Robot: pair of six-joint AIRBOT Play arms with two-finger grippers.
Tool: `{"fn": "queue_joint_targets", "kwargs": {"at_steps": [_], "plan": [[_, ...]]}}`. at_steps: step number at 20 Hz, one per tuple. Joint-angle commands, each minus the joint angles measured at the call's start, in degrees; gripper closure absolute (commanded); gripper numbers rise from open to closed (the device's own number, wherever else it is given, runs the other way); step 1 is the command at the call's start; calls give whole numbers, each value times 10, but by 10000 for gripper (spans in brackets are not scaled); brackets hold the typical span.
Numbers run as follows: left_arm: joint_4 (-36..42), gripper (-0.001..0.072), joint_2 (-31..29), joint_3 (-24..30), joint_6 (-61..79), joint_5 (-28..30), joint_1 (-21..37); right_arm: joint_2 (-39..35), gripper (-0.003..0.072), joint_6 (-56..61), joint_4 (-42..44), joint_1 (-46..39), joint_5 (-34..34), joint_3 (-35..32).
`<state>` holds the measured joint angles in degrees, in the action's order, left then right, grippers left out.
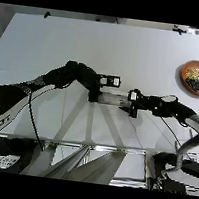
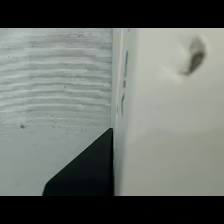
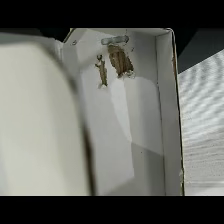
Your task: Fold the box and place the chain.
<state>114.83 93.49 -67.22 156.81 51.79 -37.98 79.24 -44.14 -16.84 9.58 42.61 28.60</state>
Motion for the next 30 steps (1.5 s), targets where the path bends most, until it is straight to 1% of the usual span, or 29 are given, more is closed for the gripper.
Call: {"fn": "queue_joint_targets", "kwargs": {"at_steps": [1,6,7,9,10,12,13,14,15,16,21,27,30], "plan": [[0,694,0,0,-3,14,0,0,184,2,1,0,0,0],[0,692,0,0,-3,16,0,0,184,2,1,0,0,0],[0,662,0,0,-3,16,0,0,184,2,1,0,0,0],[0,526,0,0,-3,16,0,0,184,2,1,0,0,0],[0,499,0,0,-2,16,0,0,184,2,1,0,0,0],[0,469,0,0,-3,18,0,0,184,2,1,0,0,0],[0,382,-2,0,-3,21,0,0,184,2,1,0,0,0],[0,243,-4,0,-5,21,1,0,184,2,1,0,0,0],[0,152,-7,0,-12,20,1,0,184,2,1,0,0,0],[0,126,-11,0,-17,21,2,0,184,2,1,0,0,0],[-10,127,-38,0,-17,34,2,0,184,2,1,0,0,0],[-96,129,-63,0,-82,67,4,0,184,2,1,0,0,0],[-106,132,-85,0,-102,94,26,0,184,2,1,0,0,0]]}}
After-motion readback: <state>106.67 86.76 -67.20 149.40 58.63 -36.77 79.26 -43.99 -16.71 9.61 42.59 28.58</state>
